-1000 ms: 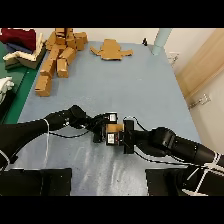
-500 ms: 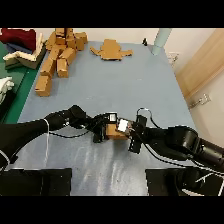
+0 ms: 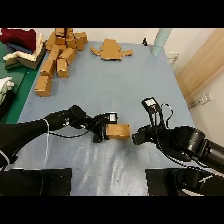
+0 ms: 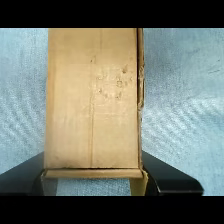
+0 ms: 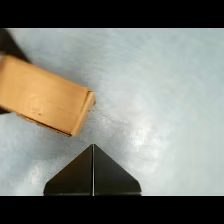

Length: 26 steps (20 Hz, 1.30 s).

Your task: Fold the box.

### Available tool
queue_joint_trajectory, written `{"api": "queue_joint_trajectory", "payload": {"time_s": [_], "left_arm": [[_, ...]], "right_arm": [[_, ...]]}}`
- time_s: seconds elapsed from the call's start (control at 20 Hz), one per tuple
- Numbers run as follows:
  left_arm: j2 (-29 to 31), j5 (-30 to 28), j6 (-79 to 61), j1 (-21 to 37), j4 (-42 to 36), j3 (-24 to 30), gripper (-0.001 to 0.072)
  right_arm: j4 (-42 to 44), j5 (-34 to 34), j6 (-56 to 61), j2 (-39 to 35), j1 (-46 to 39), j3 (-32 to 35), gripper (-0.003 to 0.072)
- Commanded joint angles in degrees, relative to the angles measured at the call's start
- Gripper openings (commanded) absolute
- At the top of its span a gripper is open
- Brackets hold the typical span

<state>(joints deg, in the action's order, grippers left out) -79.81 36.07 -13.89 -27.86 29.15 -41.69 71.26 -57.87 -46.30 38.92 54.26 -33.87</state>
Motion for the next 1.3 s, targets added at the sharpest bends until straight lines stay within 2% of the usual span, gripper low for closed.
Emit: {"api": "queue_joint_trajectory", "payload": {"time_s": [0.0,0.1,0.2,0.3,0.5,0.7,0.8,0.95,1.25], "left_arm": [[0.5,-0.1,3.5,0.4,0.1,-0.7,0.04],[3.3,-0.1,11.4,3.0,2.7,-1.1,0.0401],[7.3,0.0,18.3,8.8,6.5,-1.1,0.0401],[10.5,0.1,25.3,16.6,9.9,-1.0,0.04],[13.7,1.2,40.1,35.9,19.9,-1.0,0.0401],[14.6,9.1,46.6,51.8,28.1,-0.9,0.04],[15.2,9.4,48.4,58.5,29.2,-0.6,0.04],[15.1,5.9,48.4,64.0,29.2,-0.4,0.0401],[12.1,-3.1,48.2,64.6,25.7,0.2,0.0401]], "right_arm": [[-2.4,-2.7,18.2,0.2,0.0,0.0,0.0005],[-4.0,-2.7,21.8,0.2,0.0,0.0,0.0004],[-4.0,-2.7,22.5,0.2,0.0,0.0,0.0004],[-4.5,-2.6,22.5,0.2,0.0,0.3,0.0004],[-5.0,-2.6,22.5,0.8,0.0,0.7,0.0005],[-7.3,-2.6,22.5,2.5,0.0,0.7,0.0005],[-7.4,-2.4,22.5,3.5,0.0,0.7,0.0004],[-7.6,-2.1,22.5,4.5,0.0,0.7,0.0005],[-8.8,0.1,22.5,4.7,0.0,0.6,0.0004]]}}
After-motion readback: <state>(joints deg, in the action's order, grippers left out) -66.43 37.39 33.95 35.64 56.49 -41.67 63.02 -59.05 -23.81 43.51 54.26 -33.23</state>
